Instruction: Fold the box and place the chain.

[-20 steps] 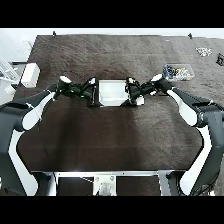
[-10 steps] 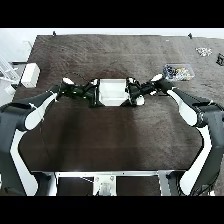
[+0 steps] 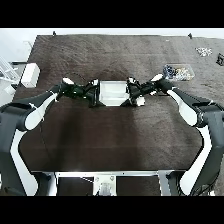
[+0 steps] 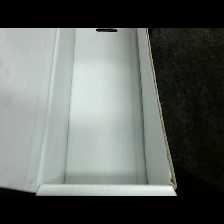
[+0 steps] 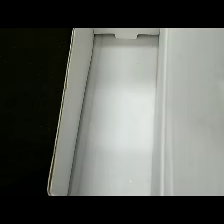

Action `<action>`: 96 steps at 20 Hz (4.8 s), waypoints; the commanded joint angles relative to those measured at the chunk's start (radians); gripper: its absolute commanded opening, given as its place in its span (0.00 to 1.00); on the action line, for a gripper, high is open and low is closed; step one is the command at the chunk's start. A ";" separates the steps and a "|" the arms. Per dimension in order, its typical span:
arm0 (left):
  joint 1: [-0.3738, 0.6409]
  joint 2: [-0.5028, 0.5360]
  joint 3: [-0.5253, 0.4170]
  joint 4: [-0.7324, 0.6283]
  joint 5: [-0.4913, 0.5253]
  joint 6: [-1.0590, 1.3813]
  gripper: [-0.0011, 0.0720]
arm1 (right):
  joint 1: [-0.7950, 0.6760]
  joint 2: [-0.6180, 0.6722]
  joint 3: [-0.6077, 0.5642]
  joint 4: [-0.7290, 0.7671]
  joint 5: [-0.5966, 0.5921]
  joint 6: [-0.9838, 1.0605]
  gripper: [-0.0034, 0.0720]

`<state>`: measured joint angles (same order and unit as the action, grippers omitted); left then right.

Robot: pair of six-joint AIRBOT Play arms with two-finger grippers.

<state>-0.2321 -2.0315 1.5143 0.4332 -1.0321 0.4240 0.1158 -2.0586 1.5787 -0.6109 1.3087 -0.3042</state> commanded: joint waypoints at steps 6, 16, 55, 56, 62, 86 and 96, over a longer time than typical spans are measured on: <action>0.000 0.000 0.001 0.000 0.002 0.003 0.51 | 0.001 0.000 0.000 0.000 0.000 0.001 0.77; 0.000 0.000 0.001 0.000 0.002 0.003 0.51 | 0.001 0.000 0.000 0.000 0.000 0.001 0.77; 0.000 0.000 0.001 0.000 -0.008 -0.005 0.51 | -0.017 0.188 0.004 0.183 -0.054 0.193 0.06; 0.000 0.000 0.001 0.000 -0.008 -0.005 0.51 | -0.017 0.182 0.004 0.180 -0.088 0.196 0.06; 0.000 0.000 0.001 0.000 -0.009 -0.005 0.51 | -0.013 0.138 0.006 0.119 -0.233 0.265 0.06; 0.000 0.000 0.001 0.000 -0.017 -0.005 0.52 | -0.007 0.248 0.025 -0.080 -0.235 0.293 0.06; 0.000 0.000 0.001 0.000 -0.017 -0.005 0.51 | -0.072 0.482 -0.311 -0.154 -0.261 0.256 0.93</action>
<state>-0.2325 -2.0319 1.5154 0.4339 -1.0485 0.4198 0.0658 -1.6073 1.3552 -0.7517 1.0546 -0.0051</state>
